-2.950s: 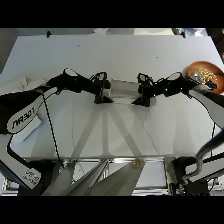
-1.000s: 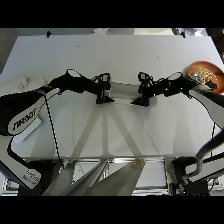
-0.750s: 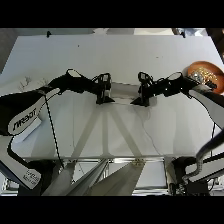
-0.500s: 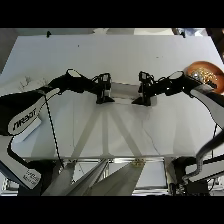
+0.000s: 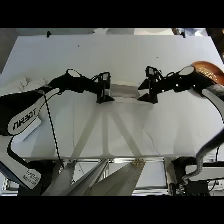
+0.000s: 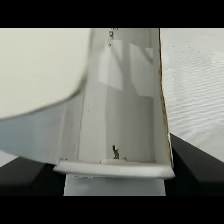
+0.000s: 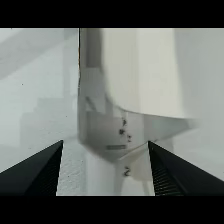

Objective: Fold the box and place the chain.

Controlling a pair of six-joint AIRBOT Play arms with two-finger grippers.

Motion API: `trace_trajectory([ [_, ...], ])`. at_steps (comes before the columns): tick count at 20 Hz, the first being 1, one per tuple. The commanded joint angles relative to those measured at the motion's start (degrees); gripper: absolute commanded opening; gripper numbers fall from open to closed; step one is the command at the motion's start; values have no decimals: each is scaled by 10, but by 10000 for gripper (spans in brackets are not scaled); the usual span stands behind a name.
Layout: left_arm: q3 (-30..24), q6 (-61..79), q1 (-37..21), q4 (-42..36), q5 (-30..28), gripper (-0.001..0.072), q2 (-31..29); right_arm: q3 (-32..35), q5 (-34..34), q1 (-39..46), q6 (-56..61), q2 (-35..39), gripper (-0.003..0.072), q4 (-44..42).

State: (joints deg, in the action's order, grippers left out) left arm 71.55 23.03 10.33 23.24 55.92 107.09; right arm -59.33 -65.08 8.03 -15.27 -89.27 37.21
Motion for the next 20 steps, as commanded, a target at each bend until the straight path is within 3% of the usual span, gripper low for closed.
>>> trace_trajectory([
  [1, 0, -15, 0, 2, -9, 280, -1, -1, -3, 6, 5, 21, 576, 4],
  [4, 0, -22, 0, 2, -9, 280, -1, -1, -2, 6, 24, 36, 555, 0],
  [5, 0, -26, 0, 2, -13, 280, -1, -1, -3, 6, 38, 38, 444, -5],
  [7, 0, -28, 0, 0, -15, 280, -1, -1, -7, 1, 83, 38, 76, -21],
  [11, 0, -31, 0, -1, -19, 280, -1, -1, 39, -60, 121, 38, 30, -8],
  [16, 0, -31, 0, 0, -19, 280, -1, -1, 304, -135, 188, 37, 18, -30],
  [20, 0, -31, 0, 1, -19, 280, -1, -1, 441, -165, 200, 19, 17, -33],
])
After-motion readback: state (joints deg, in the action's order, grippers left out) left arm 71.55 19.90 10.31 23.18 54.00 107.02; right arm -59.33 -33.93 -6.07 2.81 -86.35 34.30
